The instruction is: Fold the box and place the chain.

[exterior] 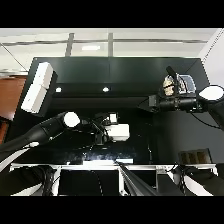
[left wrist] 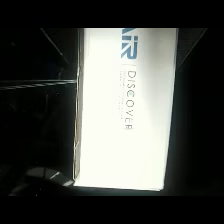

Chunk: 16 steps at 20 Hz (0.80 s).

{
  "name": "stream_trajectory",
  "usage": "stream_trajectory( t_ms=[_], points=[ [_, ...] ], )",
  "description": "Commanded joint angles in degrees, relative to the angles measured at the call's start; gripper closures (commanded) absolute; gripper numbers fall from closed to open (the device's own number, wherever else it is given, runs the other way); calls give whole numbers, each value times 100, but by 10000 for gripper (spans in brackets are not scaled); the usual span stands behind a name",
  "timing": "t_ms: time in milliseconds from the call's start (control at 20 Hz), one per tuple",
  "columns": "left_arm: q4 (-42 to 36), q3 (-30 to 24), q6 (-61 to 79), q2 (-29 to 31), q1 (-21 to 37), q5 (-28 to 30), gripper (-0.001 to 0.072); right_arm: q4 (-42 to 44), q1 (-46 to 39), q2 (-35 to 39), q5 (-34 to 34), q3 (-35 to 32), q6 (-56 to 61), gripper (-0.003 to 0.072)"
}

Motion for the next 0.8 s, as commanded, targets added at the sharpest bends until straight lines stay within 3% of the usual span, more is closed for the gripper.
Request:
stream_trajectory(
  t_ms=[0,100,200,250,400,500,750],
  points=[
    [39,7,-2,-221,-149,133,-1,2,4,0,-4,7,2,661],
    [90,7,-7,-273,-221,133,21,2,4,0,-9,7,2,661],
    [184,20,-354,-227,-199,-4,252,2,-4,0,-9,7,0,661],
    [339,46,-708,-170,-157,-109,274,2,-39,2,-2,7,-2,661],
    [1121,63,-1965,291,225,-562,288,2,-393,2,118,7,-184,661],
    [1757,63,-2767,815,804,-1224,287,2,-804,2,295,7,-417,661],
    [3115,4,-3740,2358,3119,-3047,288,-269,-1368,0,407,7,-942,661]
  ],
)
